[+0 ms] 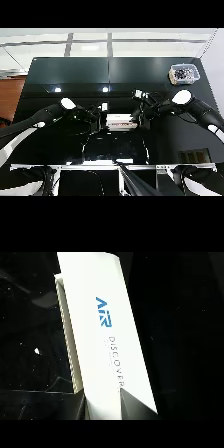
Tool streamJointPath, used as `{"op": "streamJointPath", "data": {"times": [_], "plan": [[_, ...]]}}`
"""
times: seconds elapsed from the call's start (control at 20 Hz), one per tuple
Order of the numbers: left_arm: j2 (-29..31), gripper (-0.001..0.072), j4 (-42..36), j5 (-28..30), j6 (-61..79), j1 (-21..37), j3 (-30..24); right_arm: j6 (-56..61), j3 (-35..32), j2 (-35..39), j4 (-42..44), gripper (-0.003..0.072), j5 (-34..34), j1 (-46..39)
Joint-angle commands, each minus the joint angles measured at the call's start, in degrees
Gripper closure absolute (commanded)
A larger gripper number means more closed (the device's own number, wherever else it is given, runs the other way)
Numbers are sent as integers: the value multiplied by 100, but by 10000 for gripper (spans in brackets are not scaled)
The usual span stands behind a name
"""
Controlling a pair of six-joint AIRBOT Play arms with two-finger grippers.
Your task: Fold the box and place the chain.
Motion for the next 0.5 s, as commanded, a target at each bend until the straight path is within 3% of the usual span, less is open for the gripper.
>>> {"op": "streamJointPath", "data": {"times": [0.0,0.35,0.45], "plan": [[-4,343,4,0,7,-2,2,7,4,-4,-13,566,61,4],[-4,344,4,2,7,-2,2,50,2,-4,-382,556,254,4],[-4,344,7,2,7,-2,2,52,2,-4,-378,421,223,4]]}}
